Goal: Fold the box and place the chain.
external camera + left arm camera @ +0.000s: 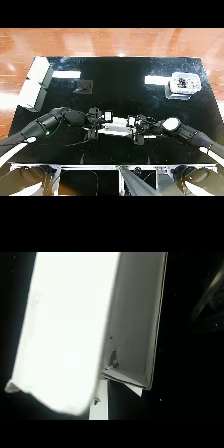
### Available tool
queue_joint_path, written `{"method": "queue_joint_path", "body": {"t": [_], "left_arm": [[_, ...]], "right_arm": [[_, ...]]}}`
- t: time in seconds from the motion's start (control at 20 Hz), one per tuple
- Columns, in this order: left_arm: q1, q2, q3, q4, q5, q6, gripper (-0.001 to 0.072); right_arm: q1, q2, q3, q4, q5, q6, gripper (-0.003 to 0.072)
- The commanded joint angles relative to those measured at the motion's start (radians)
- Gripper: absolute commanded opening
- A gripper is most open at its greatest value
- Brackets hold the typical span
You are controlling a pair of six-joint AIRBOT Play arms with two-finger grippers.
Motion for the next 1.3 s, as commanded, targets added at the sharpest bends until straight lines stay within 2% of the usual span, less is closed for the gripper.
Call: {"method": "queue_joint_path", "body": {"t": [0.0, 0.6, 0.65, 0.7, 0.75, 0.9, 0.95, 1.0, 1.1, 1.2, 1.25], "left_arm": [[-0.016, -0.002, 0.001, -0.004, -0.010, 0.000, 0.0211], [-0.037, -0.016, 0.001, -0.004, -0.054, 0.000, 0.0213], [-0.037, -0.016, 0.001, -0.004, -0.055, 0.000, 0.0260], [-0.037, -0.016, 0.001, -0.003, -0.055, 0.000, 0.0359], [-0.037, -0.016, 0.001, -0.002, -0.056, 0.000, 0.0398], [-0.037, -0.016, 0.001, -0.002, -0.056, 0.000, 0.0396], [-0.037, -0.016, 0.001, -0.002, -0.056, 0.000, 0.0367], [-0.037, -0.016, 0.001, -0.002, -0.056, 0.000, 0.0290], [-0.037, -0.016, 0.001, -0.002, -0.057, 0.000, 0.0302], [-0.037, -0.016, 0.001, -0.002, -0.058, 0.000, 0.0433], [-0.037, -0.016, 0.001, -0.002, -0.058, 0.000, 0.0446]], "right_arm": [[0.001, -0.001, 0.001, 0.000, 0.000, 0.000, 0.0547], [0.001, -0.001, 0.001, 0.000, 0.000, 0.000, 0.0547], [0.001, -0.001, 0.001, 0.000, 0.000, 0.000, 0.0547], [0.001, -0.001, 0.001, 0.000, 0.000, 0.000, 0.0547], [0.001, -0.001, 0.001, 0.000, 0.000, 0.000, 0.0547], [0.001, -0.001, 0.001, 0.000, 0.000, 0.000, 0.0547], [0.001, -0.001, 0.001, 0.000, 0.000, 0.000, 0.0547], [0.001, -0.001, 0.001, 0.000, 0.000, 0.000, 0.0547], [0.001, -0.001, 0.001, 0.000, 0.000, 0.000, 0.0547], [0.001, -0.001, 0.001, 0.000, 0.000, 0.000, 0.0546], [0.001, -0.001, 0.001, 0.000, 0.000, 0.000, 0.0546]]}}
